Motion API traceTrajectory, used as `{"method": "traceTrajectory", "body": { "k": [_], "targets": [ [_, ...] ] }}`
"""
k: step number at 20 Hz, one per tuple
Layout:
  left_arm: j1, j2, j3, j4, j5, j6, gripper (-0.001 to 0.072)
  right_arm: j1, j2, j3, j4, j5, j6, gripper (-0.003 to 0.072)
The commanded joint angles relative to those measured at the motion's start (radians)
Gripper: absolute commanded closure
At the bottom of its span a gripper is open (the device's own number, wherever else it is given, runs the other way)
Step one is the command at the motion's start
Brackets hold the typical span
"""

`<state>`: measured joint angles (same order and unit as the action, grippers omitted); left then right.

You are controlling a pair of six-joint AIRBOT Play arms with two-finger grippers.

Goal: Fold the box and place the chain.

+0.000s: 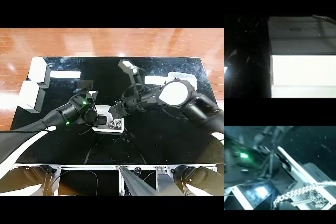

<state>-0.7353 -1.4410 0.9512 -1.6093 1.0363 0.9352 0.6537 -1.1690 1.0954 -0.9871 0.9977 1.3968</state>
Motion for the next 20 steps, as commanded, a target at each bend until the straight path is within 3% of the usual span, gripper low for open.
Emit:
{"method": "traceTrajectory", "body": {
  "k": [1, 5, 6, 7, 8, 11, 12, 13, 16, 18, 20],
  "targets": [
    [0.0, -0.001, 0.0, 0.0, -0.001, 0.0, 0.0688, 0.015, -0.07, -0.019, -0.013, -0.015, 0.006, 0.0655],
    [0.0, -0.001, 0.0, 0.0, -0.001, 0.0, 0.0688, 0.01, -0.087, -0.019, -0.047, -0.014, 0.007, 0.0651],
    [0.0, -0.001, 0.0, 0.0, 0.0, 0.0, 0.0688, 0.008, -0.087, -0.019, -0.047, -0.007, 0.014, 0.0425],
    [0.0, -0.001, 0.0, 0.0, -0.001, 0.0, 0.0688, 0.002, -0.084, -0.018, -0.045, 0.003, 0.015, 0.007],
    [0.0, -0.001, 0.0, 0.0, 0.0, 0.0, 0.0688, -0.008, -0.073, -0.015, -0.046, 0.023, 0.015, 0.0036],
    [0.0, -0.001, 0.0, 0.0, 0.0, 0.0, 0.0687, -0.112, 0.029, -0.013, -0.061, 0.114, 0.013, 0.0036],
    [0.0, -0.001, 0.0, 0.0, 0.0, 0.0, 0.0688, -0.166, 0.073, -0.014, -0.097, 0.151, 0.015, 0.0037],
    [0.0, -0.001, 0.0, 0.0, -0.001, 0.0, 0.0688, -0.227, 0.115, -0.015, -0.145, 0.188, 0.026, 0.0098],
    [0.0, -0.001, 0.0, 0.0, 0.0, 0.0, 0.0687, -0.435, 0.178, -0.063, -0.275, 0.23, 0.064, 0.0102],
    [0.0, -0.001, 0.0, 0.0, 0.0, 0.0, 0.0688, -0.56, 0.177, -0.164, -0.34, 0.126, 0.114, 0.0103],
    [0.0, -0.001, 0.0, 0.0, -0.002, 0.0, 0.0688, -0.656, 0.158, -0.278, -0.38, -0.063, 0.203, 0.0102]
  ]
}}
